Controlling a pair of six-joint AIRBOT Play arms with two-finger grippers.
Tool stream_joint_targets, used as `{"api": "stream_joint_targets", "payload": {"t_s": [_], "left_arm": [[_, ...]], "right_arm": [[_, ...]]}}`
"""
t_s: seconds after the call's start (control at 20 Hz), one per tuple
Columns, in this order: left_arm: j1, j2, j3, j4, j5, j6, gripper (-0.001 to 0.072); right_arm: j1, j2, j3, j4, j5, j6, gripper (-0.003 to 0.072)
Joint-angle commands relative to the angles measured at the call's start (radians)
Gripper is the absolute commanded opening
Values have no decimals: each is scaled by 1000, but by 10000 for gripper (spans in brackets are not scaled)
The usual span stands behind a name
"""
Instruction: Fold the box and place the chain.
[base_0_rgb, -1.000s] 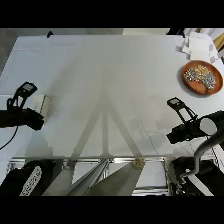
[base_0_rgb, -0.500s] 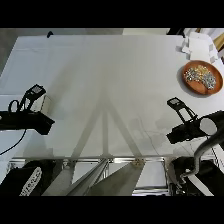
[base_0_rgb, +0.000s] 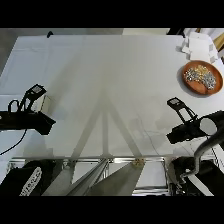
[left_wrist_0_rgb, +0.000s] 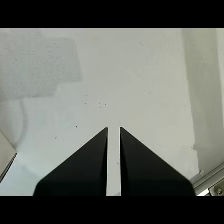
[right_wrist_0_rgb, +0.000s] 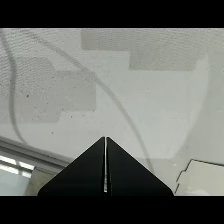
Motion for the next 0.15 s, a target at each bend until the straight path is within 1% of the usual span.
{"api": "stream_joint_targets", "payload": {"t_s": [0.0, 0.1], "left_arm": [[-1, 1, 0, -1, 0, 0, 81], [-1, 1, 0, -1, 0, 0, 81]], "right_arm": [[-1, 1, 0, 0, 0, 0, 16], [-1, 1, 0, 0, 0, 0, 16]]}}
